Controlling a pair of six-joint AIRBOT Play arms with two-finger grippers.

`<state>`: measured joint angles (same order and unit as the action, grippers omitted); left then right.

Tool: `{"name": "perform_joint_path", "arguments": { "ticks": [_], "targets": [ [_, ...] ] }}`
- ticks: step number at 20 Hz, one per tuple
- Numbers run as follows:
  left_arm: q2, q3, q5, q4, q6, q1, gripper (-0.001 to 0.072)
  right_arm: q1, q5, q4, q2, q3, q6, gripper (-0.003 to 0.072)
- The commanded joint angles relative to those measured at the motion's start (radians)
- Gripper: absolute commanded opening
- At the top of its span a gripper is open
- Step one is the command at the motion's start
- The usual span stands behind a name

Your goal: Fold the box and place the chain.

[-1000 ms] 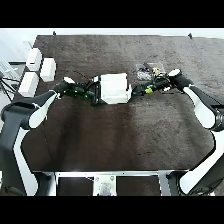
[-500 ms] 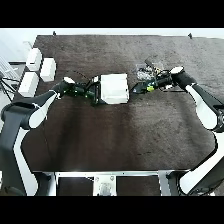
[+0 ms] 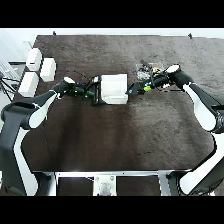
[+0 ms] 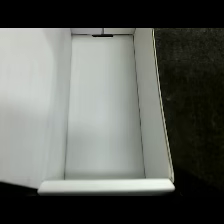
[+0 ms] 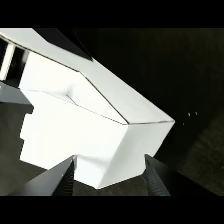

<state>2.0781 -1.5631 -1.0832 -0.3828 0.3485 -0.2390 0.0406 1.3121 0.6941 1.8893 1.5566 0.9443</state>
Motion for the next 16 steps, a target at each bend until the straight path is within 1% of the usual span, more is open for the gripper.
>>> {"name": "perform_joint_path", "arguments": {
  "ticks": [1, 4, 9, 13, 16],
  "targets": [
    [0.000, 0.000, 0.000, 0.001, -0.001, 0.000, 0.0357, 0.022, -0.006, 0.091, 0.000, 0.025, 0.076, 0.0508],
    [0.000, 0.000, 0.000, 0.001, -0.001, 0.000, 0.0357, 0.048, -0.006, 0.129, 0.000, 0.053, 0.122, 0.0507],
    [0.000, 0.000, -0.001, 0.001, -0.001, 0.000, 0.0356, 0.113, -0.044, 0.288, 0.000, 0.107, 0.243, 0.0507],
    [0.000, 0.000, -0.002, 0.001, -0.002, 0.000, 0.0356, 0.146, -0.065, 0.352, 0.002, 0.131, 0.346, 0.0507],
    [0.000, 0.000, 0.000, 0.001, -0.002, 0.000, 0.0356, 0.167, -0.090, 0.362, 0.002, 0.131, 0.385, 0.0507]
  ]
}}
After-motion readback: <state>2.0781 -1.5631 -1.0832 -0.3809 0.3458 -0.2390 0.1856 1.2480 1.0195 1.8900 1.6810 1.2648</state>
